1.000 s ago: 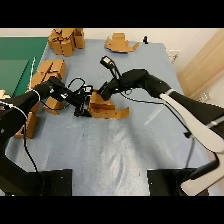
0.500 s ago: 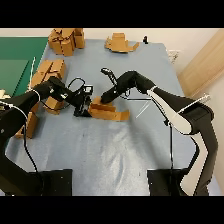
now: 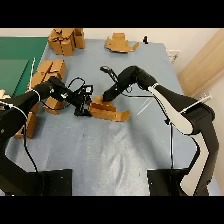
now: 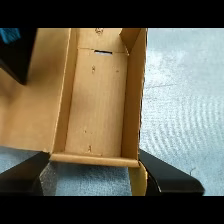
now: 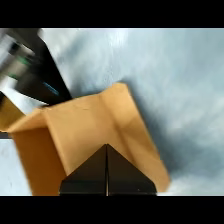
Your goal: Fold the box.
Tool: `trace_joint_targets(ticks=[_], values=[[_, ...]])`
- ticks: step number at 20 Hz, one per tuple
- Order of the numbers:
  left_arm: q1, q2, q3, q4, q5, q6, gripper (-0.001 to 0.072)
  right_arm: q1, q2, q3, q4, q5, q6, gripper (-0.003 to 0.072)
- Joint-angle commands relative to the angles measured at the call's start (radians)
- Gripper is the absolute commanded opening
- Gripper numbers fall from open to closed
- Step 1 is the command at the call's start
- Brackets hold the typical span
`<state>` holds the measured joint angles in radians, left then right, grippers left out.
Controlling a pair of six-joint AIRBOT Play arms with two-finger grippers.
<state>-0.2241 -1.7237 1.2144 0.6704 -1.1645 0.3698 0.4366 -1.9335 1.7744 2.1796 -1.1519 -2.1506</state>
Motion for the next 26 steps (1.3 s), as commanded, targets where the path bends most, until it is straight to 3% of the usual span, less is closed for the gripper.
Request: trace_joint_targets(ticks=[1,4,6,10,12,13,14,15,19,20,23,26], values=[[0.001,0.0,0.001,0.006,-0.014,0.003,0.0523,-0.016,0.086,0.026,-0.102,0.061,0.016,0.0005],[0.001,0.0,0.001,0.006,-0.013,0.002,0.0523,-0.058,0.207,0.013,-0.197,0.012,0.092,0.0004],[0.001,0.0,0.001,0.006,-0.012,-0.005,0.0522,-0.077,0.311,-0.057,-0.276,-0.005,0.102,0.0004],[0.001,0.0,0.001,0.006,-0.012,-0.007,0.0522,-0.064,0.6,-0.474,-0.206,0.161,-0.219,0.0004],[0.002,0.0,0.001,0.006,0.0,-0.027,0.0523,-0.052,0.666,-0.665,-0.185,0.159,-0.262,0.001],[0.001,0.0,0.001,0.006,0.005,-0.028,0.0523,-0.045,0.667,-0.731,-0.159,0.165,-0.286,0.0204],[0.001,0.0,0.001,0.006,0.004,-0.028,0.0523,-0.036,0.657,-0.774,-0.132,0.196,-0.325,0.0461],[0.002,0.0,0.001,0.006,0.003,-0.029,0.0523,-0.023,0.638,-0.793,-0.121,0.241,-0.38,0.0529],[0.001,0.0,0.001,0.006,0.004,-0.03,0.0523,0.042,0.557,-0.787,-0.081,0.363,-0.593,0.055],[0.001,0.0,0.001,0.006,0.004,-0.03,0.0523,0.05,0.537,-0.787,-0.081,0.391,-0.618,0.0625],[0.001,0.0,0.001,0.006,0.004,-0.03,0.0523,0.051,0.49,-0.787,-0.074,0.459,-0.619,0.068],[0.001,0.0,0.001,0.006,0.004,-0.03,0.0523,0.052,0.472,-0.787,-0.069,0.483,-0.618,0.068]])
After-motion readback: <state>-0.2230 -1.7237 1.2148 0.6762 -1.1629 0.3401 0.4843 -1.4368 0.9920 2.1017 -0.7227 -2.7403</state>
